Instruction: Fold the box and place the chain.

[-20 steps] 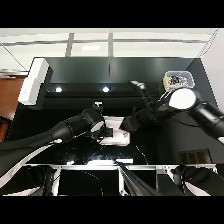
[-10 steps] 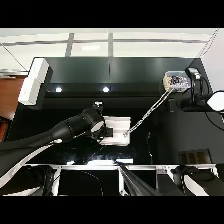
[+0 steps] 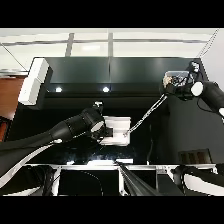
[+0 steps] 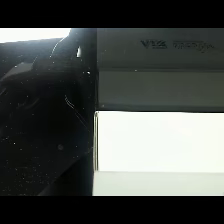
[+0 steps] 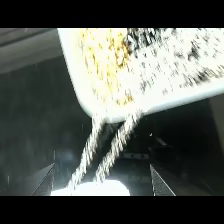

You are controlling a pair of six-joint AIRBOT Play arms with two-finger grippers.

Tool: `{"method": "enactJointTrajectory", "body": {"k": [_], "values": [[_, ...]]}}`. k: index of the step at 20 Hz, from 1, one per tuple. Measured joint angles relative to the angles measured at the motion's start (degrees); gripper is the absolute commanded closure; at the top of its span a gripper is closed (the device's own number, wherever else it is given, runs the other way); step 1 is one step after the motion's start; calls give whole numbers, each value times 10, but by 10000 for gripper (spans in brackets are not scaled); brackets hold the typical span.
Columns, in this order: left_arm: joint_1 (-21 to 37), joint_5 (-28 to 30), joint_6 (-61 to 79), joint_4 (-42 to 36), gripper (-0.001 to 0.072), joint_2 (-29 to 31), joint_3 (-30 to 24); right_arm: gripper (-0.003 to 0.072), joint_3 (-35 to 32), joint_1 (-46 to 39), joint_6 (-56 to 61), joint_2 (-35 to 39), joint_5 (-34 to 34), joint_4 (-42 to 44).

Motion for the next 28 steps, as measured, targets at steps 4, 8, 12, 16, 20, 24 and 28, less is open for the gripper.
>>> {"method": "enactJointTrajectory", "body": {"k": [4,8,12,16,20,24,28], "values": [[0,0,0,0,679,0,0,91,33,-1,15,-58,-7,15],[0,0,0,0,679,0,0,672,42,-2,22,-78,-7,20],[0,0,0,0,678,0,0,672,44,-2,26,-80,9,23],[0,0,0,0,679,0,0,675,45,0,20,-46,65,26],[0,0,0,0,678,0,0,674,45,11,-25,42,134,27],[0,0,0,0,678,0,0,675,45,33,-69,157,202,42],[0,0,0,0,679,0,0,675,45,74,-101,255,261,80]]}}
